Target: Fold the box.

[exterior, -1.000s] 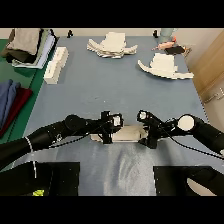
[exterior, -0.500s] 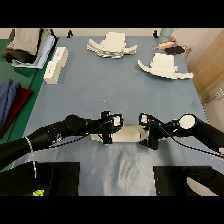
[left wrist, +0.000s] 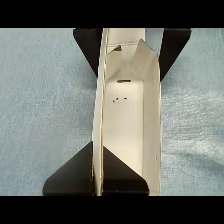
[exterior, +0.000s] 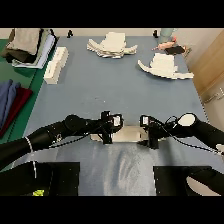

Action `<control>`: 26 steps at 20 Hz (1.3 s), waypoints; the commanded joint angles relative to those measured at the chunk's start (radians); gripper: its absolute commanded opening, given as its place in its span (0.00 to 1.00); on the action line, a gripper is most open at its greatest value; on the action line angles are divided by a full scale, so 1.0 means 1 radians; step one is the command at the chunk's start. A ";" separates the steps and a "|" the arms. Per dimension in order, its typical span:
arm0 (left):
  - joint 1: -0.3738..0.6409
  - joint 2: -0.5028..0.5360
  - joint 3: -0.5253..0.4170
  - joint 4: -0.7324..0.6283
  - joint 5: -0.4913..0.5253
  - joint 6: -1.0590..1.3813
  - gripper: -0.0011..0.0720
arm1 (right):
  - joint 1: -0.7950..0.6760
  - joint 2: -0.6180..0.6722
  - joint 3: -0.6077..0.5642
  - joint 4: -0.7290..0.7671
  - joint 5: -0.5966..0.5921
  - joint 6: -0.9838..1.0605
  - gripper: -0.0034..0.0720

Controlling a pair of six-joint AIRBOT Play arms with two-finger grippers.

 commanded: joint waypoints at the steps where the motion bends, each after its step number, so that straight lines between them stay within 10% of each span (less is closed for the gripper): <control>1: 0.000 0.000 0.000 0.000 0.000 0.000 0.04 | -0.001 -0.035 -0.001 0.031 0.001 -0.053 0.94; 26: 0.000 0.000 0.000 0.000 0.001 0.000 0.04 | -0.010 -0.012 -0.001 0.001 0.014 -0.046 0.84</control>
